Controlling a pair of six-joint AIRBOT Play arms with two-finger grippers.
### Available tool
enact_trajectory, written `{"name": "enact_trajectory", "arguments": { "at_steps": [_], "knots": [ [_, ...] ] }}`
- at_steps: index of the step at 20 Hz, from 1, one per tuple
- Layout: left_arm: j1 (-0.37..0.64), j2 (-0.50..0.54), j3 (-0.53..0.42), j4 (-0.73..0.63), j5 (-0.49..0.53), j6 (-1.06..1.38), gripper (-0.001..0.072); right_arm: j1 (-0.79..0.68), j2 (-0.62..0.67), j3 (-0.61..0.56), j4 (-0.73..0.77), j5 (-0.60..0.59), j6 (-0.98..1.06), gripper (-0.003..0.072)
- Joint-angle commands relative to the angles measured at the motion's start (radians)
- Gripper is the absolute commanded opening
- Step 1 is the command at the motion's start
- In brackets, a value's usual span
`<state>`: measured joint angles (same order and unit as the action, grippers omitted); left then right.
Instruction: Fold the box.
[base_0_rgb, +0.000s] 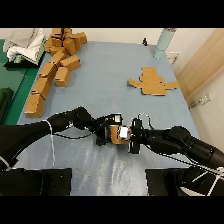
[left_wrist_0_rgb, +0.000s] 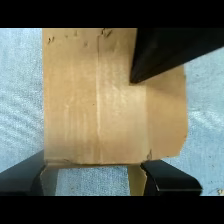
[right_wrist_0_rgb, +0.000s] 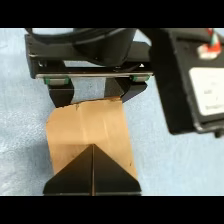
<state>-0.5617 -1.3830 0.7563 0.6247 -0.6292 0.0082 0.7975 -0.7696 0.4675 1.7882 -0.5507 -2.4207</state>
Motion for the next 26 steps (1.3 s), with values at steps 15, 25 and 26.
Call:
{"name": "enact_trajectory", "arguments": {
  "at_steps": [15,25,26],
  "knots": [
    [0.000,0.001,0.001,0.000,0.000,0.001,0.0396,0.000,0.002,0.001,-0.002,-0.040,0.002,0.0500],
    [0.000,0.001,0.001,0.000,0.000,0.001,0.0396,0.008,0.001,0.001,-0.090,-0.011,-0.097,0.0499],
    [0.000,0.001,0.001,0.000,0.000,0.000,0.0396,0.010,0.001,0.000,-0.089,-0.011,-0.101,0.0499]
  ]
}}
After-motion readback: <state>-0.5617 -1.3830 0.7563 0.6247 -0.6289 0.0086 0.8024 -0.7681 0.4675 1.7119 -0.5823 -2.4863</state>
